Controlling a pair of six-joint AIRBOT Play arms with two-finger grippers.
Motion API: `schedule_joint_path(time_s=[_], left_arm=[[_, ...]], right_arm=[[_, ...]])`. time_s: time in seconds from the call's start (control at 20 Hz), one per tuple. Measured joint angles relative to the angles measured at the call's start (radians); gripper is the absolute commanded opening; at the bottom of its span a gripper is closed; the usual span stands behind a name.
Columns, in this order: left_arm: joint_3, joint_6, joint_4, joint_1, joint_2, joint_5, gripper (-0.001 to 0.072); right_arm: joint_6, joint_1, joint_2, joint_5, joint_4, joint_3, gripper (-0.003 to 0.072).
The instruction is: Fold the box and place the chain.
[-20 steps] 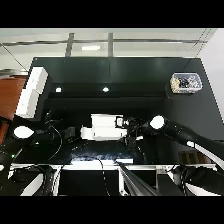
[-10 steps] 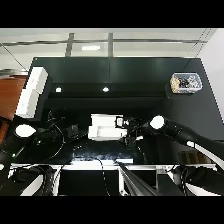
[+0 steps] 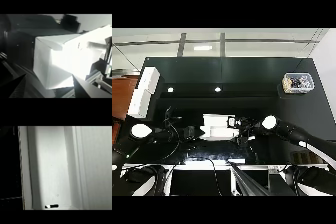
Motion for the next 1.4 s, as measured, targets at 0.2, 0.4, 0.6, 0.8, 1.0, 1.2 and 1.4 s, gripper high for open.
schedule_joint_path(time_s=[0.2,0.4,0.6,0.8,1.0,1.2,1.4], left_arm=[[0.001,-0.005,-0.004,-0.074,0.000,0.085,0.0648],[0.001,-0.023,-0.005,-0.117,0.000,0.150,0.0646],[0.001,-0.033,-0.005,-0.139,0.000,0.185,0.0630],[0.008,-0.047,-0.005,-0.145,0.000,0.198,0.0627],[0.026,-0.056,0.006,-0.146,-0.007,0.192,0.0547],[0.063,-0.107,0.065,-0.146,-0.045,0.144,0.0547],[0.105,-0.129,0.094,-0.147,-0.087,0.118,0.0547]], right_arm=[[0.000,0.000,0.000,0.000,0.000,0.000,0.0407],[0.000,0.000,0.000,0.000,0.000,0.000,0.0407],[0.000,0.000,0.000,0.000,0.000,0.000,0.0407],[0.000,0.000,0.000,0.000,0.000,0.000,0.0407],[0.000,0.000,0.000,0.000,0.000,0.000,0.0407],[0.000,0.000,0.000,0.000,0.000,0.000,0.0407],[0.000,0.000,0.000,0.000,0.000,0.000,0.0407]])
